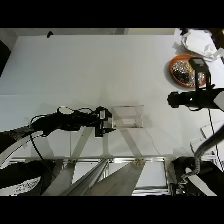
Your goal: Fold the box and place the chain.
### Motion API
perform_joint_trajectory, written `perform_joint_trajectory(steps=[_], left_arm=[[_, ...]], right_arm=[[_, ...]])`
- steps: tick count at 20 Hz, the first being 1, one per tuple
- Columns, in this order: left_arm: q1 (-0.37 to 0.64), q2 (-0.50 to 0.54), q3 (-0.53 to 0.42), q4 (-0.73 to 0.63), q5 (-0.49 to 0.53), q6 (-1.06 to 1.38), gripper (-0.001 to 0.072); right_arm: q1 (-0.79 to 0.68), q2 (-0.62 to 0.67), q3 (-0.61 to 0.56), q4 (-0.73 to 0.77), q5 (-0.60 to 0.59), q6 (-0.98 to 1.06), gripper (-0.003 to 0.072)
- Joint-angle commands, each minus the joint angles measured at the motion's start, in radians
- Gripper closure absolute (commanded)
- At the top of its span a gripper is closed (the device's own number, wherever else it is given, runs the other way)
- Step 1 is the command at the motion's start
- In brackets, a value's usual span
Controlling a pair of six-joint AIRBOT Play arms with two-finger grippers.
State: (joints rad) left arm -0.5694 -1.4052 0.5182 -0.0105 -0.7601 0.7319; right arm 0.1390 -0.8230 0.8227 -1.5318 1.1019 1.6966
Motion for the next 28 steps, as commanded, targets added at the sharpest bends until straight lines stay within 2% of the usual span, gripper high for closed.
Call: perform_joint_trajectory(steps=[1, 6, 11, 14, 16, 20, 23, 24, 25, 26, 27, 28], left_arm=[[0.0, 0.0, 0.001, 0.0, 0.0, 0.001, 0.0303], [0.0, 0.0, 0.001, 0.0, 0.0, 0.001, 0.0303], [0.0, 0.0, 0.001, 0.0, 0.0, 0.001, 0.0303], [0.0, 0.0, 0.001, 0.0, 0.0, 0.001, 0.0303], [0.0, 0.0, 0.001, 0.0, 0.0, 0.001, 0.0303], [0.0, 0.0, 0.001, 0.0, 0.0, 0.001, 0.0303], [0.0, 0.0, 0.001, 0.0, 0.0, 0.001, 0.0303], [0.0, 0.0, 0.001, 0.0, 0.0, 0.001, 0.0303], [0.0, 0.0, 0.001, 0.0, 0.0, 0.001, 0.0303], [0.0, 0.0, 0.001, 0.0, 0.0, 0.001, 0.0303], [0.0, 0.0, 0.001, 0.0, 0.0, 0.001, 0.0303], [0.0, 0.0, 0.001, 0.0, 0.0, 0.001, 0.0303]], right_arm=[[-0.181, -0.09, 0.039, 0.037, -0.099, -0.108, 0.021], [-0.359, -0.438, 0.304, 0.038, -0.106, -0.189, 0.0211], [-0.384, -0.761, 0.552, 0.015, -0.123, -0.206, 0.0211], [-0.385, -0.892, 0.666, -0.013, -0.123, -0.205, 0.0212], [-0.385, -0.949, 0.709, -0.038, -0.119, -0.201, 0.0213], [-0.396, -1.016, 0.715, -0.06, -0.116, -0.175, 0.0214], [-0.397, -1.035, 0.715, -0.056, -0.115, -0.172, 0.0249], [-0.397, -1.036, 0.715, -0.057, -0.116, -0.156, 0.03], [-0.397, -1.035, 0.715, -0.057, -0.113, -0.156, 0.039], [-0.397, -1.035, 0.715, -0.057, -0.108, -0.156, 0.0523], [-0.397, -1.035, 0.715, -0.057, -0.103, -0.156, 0.0616], [-0.397, -1.033, 0.715, -0.057, -0.1, -0.156, 0.0651]])
